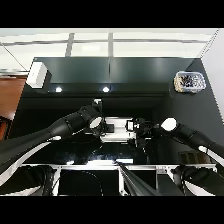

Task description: Fold the box and place the chain.

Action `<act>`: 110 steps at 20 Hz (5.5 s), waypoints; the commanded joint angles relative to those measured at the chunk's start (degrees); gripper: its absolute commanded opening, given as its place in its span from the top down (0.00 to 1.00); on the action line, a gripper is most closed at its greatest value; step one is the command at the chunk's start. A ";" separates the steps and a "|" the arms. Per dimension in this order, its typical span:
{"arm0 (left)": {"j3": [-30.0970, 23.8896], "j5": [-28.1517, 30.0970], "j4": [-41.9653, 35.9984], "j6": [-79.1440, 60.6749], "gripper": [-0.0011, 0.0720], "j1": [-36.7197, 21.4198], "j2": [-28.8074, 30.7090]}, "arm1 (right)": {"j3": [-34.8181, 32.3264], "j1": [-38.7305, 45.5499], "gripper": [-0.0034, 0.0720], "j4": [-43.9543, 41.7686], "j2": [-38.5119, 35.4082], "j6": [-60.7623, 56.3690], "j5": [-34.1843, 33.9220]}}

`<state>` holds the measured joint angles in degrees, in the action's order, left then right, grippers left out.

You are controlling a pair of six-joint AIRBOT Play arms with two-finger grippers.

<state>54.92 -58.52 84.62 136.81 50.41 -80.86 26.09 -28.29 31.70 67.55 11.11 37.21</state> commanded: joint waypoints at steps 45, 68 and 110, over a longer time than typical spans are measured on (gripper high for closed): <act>2.58 -3.89 3.34 2.73 0.95 2.34 -2.34 | 0.07 0.04 0.14 0.22 -0.57 -2.86 -0.35; 2.58 -5.01 3.80 2.47 0.95 2.34 -2.34 | 0.02 0.90 0.42 8.48 -7.67 -6.23 6.25; 2.58 -5.01 3.80 2.47 0.95 2.34 -2.34 | -0.15 31.98 0.94 11.93 -20.92 -57.27 20.24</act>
<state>57.45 -63.42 88.40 139.28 52.77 -83.18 26.06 -6.46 39.35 49.54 -30.87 53.30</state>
